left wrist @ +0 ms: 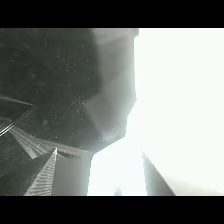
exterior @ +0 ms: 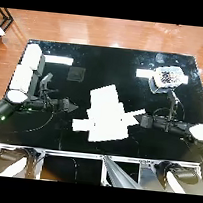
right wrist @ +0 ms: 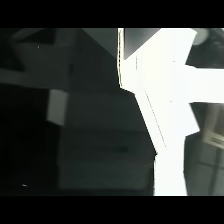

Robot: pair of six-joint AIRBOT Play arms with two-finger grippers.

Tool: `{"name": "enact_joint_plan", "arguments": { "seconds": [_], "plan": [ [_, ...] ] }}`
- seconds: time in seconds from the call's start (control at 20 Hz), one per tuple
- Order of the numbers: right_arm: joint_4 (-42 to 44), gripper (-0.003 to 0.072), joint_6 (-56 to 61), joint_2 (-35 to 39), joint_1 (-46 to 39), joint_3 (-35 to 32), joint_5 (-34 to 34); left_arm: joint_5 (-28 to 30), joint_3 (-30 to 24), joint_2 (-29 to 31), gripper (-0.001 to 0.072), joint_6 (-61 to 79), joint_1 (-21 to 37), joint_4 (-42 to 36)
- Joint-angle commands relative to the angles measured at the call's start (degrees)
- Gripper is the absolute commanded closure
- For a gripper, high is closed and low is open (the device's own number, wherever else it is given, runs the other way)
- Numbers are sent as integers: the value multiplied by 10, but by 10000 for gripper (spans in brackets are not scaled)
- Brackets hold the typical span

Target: Fold the box and place the chain.

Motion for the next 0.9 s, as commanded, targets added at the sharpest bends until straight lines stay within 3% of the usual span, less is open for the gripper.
{"name": "enact_joint_plan", "arguments": {
  "seconds": [0.0, 0.35, 0.6, 0.85],
  "plan": [
    [-22, 667, -2, 7, 66, -5, -65, -16, 0, -55, 94, 74, 0, -48],
    [-17, 667, 0, 7, 76, -5, -42, -56, 0, -166, 94, 349, 0, -271],
    [-17, 667, 0, 7, 76, -5, -42, -116, 0, -229, 94, 463, -22, -293],
    [-17, 667, 4, 7, 76, -5, -41, -165, 14, -240, 97, 535, -43, -294]
  ]
}}
